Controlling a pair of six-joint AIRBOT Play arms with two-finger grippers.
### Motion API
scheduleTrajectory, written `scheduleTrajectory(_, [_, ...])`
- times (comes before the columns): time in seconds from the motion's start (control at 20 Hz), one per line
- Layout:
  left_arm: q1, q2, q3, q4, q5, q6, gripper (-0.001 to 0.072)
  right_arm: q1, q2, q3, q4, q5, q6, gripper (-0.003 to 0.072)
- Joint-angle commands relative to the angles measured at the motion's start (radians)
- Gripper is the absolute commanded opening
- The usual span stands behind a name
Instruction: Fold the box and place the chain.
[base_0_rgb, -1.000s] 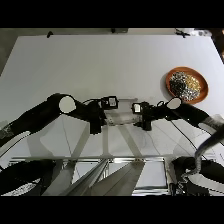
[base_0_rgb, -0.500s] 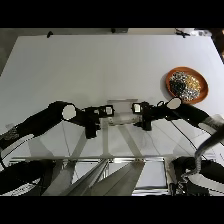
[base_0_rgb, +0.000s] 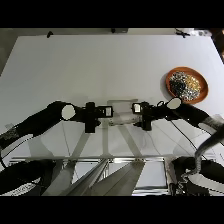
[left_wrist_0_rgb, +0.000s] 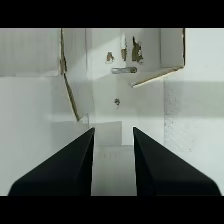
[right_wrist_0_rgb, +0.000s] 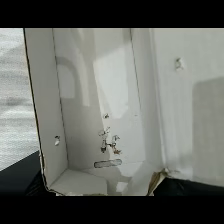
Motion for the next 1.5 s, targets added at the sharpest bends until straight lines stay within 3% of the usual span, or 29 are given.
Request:
scheduleTrajectory(0.0, [0.005, -0.001, 0.000, -0.013, 0.005, 0.111, 0.0275, 0.000, 0.001, -0.001, 0.000, 0.000, 0.000, 0.0554])
scheduleTrajectory(0.35, [0.005, -0.049, 0.000, -0.107, 0.028, 0.191, 0.0273, -0.001, 0.001, -0.001, 0.000, 0.000, 0.000, 0.0554])
scheduleTrajectory(0.8, [0.014, -0.051, 0.000, -0.117, 0.032, 0.181, 0.0271, -0.001, 0.001, -0.001, 0.000, 0.000, 0.000, 0.0554])
scheduleTrajectory(1.05, [-0.018, -0.051, 0.000, -0.246, 0.073, 0.291, 0.0271, -0.001, 0.001, -0.001, 0.000, 0.000, 0.000, 0.0554])
scheduleTrajectory(1.2, [-0.031, -0.051, 0.000, -0.268, 0.066, 0.297, 0.0196, -0.001, 0.001, -0.001, 0.000, 0.000, 0.000, 0.0554])
scheduleTrajectory(1.45, [-0.032, -0.060, 0.000, -0.272, 0.074, 0.296, 0.0189, 0.000, 0.001, -0.001, 0.000, 0.000, 0.000, 0.0554])
